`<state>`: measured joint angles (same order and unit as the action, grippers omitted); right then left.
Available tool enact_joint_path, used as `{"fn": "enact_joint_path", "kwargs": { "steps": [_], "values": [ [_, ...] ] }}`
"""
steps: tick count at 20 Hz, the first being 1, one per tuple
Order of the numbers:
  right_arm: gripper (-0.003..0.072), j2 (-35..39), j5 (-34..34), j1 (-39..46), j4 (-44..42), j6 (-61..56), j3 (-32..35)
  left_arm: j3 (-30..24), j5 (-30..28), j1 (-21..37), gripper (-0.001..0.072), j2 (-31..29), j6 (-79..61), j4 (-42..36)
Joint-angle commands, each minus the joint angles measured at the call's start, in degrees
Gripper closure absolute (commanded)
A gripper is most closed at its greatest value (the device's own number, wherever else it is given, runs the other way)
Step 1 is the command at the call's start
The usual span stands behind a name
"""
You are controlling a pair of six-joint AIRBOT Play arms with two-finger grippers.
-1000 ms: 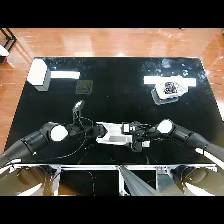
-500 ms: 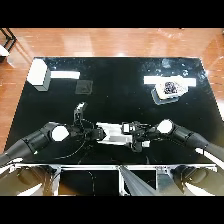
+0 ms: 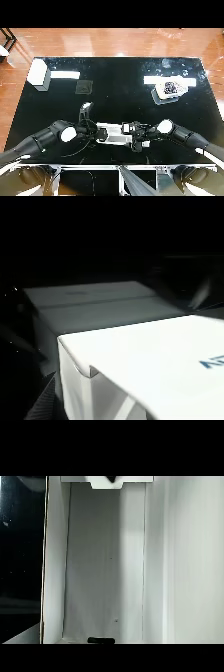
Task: Fold the box and place the chain.
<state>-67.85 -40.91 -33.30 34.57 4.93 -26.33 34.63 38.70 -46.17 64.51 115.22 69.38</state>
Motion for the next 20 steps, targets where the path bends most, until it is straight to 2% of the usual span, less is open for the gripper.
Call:
{"fn": "enact_joint_path", "kwargs": {
  "steps": [1, 3, 4, 5, 7, 12, 20],
  "values": [
    [0.0332, 0.0, 0.0, 0.0, 0.0, 0.0, 0.0, 6.2, 10.8, -3.5, 0.0091, 4.4, 10.3, 14.5],
    [0.0332, 0.0, 0.0, 0.0, 0.0, 0.0, 0.0, 9.6, 16.4, -5.2, 0.0115, 6.6, 14.4, 20.0],
    [0.0332, 0.0, 0.0, 0.0, 0.0, 0.0, 0.0, 11.0, 18.1, -5.9, 0.017, 7.3, 16.6, 22.2],
    [0.0332, 0.0, 0.0, 0.0, 0.0, 0.0, 0.0, 12.2, 19.1, -6.4, 0.0176, 7.8, 18.5, 23.7],
    [0.0332, 0.0, 0.0, 0.0, 0.0, 0.0, 0.0, 14.2, 19.5, -6.6, 0.0177, 8.6, 20.3, 23.6],
    [0.0332, 0.0, 0.0, 0.0, 0.0, 0.0, 0.0, 17.1, 21.3, -7.8, 0.0354, 11.5, 20.5, 22.7],
    [0.0332, 0.0, 0.0, 0.0, 0.0, 0.0, 0.0, 17.3, 21.1, -8.6, 0.0355, 12.5, 24.1, 21.9]
  ]
}}
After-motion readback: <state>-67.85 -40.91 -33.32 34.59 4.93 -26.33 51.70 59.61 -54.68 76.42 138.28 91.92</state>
